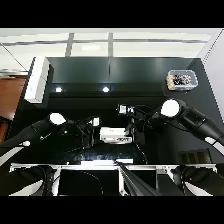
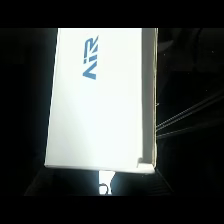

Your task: Fold the box and place the chain.

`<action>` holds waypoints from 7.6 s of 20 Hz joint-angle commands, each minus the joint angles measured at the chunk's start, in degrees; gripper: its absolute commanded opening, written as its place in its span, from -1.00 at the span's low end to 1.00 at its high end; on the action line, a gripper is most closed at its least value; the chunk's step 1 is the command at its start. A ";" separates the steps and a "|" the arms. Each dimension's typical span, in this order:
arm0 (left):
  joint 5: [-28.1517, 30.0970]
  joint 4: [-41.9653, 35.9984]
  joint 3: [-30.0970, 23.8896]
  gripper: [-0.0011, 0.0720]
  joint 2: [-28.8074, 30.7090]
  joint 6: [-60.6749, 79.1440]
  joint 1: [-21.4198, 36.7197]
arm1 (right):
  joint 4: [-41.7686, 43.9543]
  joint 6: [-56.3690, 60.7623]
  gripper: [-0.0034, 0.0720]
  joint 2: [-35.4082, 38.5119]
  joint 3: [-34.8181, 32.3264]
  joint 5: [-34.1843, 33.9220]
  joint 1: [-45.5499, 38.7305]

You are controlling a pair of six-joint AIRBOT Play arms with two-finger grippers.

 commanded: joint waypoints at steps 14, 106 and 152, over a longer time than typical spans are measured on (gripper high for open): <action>0.04 0.00 0.04 0.15 0.00 0.02 -0.02 | -3.45 2.27 -0.38 -0.04 -0.09 -0.44 2.05; -10.14 23.50 13.14 0.98 10.49 -40.74 -3.56 | 23.50 38.91 -0.81 17.86 -7.93 1.09 -32.37; -6.36 37.48 17.94 -0.06 1.86 -61.16 -6.38 | 19.65 40.00 -0.81 17.88 -6.56 0.50 -48.92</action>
